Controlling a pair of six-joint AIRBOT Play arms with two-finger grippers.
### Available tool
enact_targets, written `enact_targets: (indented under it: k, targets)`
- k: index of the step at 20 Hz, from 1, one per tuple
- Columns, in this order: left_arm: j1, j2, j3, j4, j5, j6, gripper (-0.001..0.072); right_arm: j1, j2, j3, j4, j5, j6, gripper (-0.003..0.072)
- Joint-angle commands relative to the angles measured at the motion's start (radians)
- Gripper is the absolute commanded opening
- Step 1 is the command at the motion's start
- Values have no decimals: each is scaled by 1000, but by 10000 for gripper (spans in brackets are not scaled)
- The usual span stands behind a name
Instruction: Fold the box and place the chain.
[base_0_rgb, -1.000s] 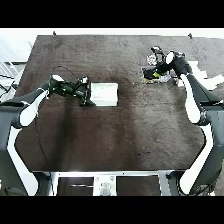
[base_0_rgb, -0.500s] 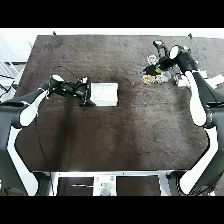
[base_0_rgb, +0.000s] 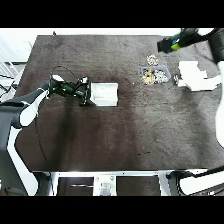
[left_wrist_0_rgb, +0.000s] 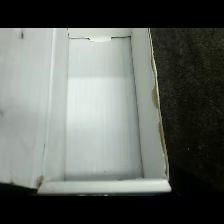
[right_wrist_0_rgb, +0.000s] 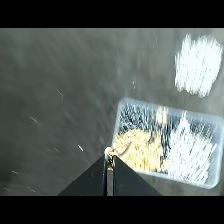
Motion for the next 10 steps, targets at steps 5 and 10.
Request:
enact_targets:
  k: [5, 10]
  targets:
    - [0, 0, 0, 0, 0, 0, 476, 156, 303, 1, 0, -5, -16, 10]
    - [0, 0, 0, 0, -1, 0, 476, 301, 331, -9, 0, 47, -16, 10]
